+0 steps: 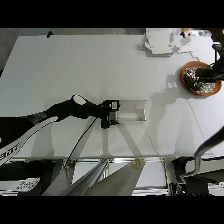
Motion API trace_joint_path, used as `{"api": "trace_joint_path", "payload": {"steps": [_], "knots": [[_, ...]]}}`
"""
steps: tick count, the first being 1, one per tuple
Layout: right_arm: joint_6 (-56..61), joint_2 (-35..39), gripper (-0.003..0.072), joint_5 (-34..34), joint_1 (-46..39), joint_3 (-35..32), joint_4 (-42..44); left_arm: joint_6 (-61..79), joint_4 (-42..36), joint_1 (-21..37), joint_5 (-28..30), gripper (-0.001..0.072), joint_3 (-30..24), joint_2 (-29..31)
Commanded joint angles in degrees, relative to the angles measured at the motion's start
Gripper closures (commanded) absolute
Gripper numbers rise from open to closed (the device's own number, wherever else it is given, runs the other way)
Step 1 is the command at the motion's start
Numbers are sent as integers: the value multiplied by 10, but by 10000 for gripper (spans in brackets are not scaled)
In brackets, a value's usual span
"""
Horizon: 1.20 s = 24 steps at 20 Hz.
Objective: Fold the box and place the chain.
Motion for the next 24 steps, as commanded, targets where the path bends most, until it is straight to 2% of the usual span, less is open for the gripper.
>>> {"api": "trace_joint_path", "payload": {"steps": [1,7,15,18,19,20,24], "knots": [[13,-38,466,-2,-21,6,0,0,0,0,0,640,0,0],[12,-63,445,-11,-21,6,78,0,0,0,0,640,0,0],[38,-73,452,-36,-21,6,73,0,0,0,0,640,0,0],[38,-73,535,-37,-21,6,73,0,0,0,0,640,0,0],[38,-73,638,-35,-21,6,74,0,0,0,0,640,0,0],[33,-72,670,-29,-21,6,76,0,0,0,0,640,0,0],[-16,-18,671,-5,-13,6,71,0,0,0,0,640,0,0]]}}
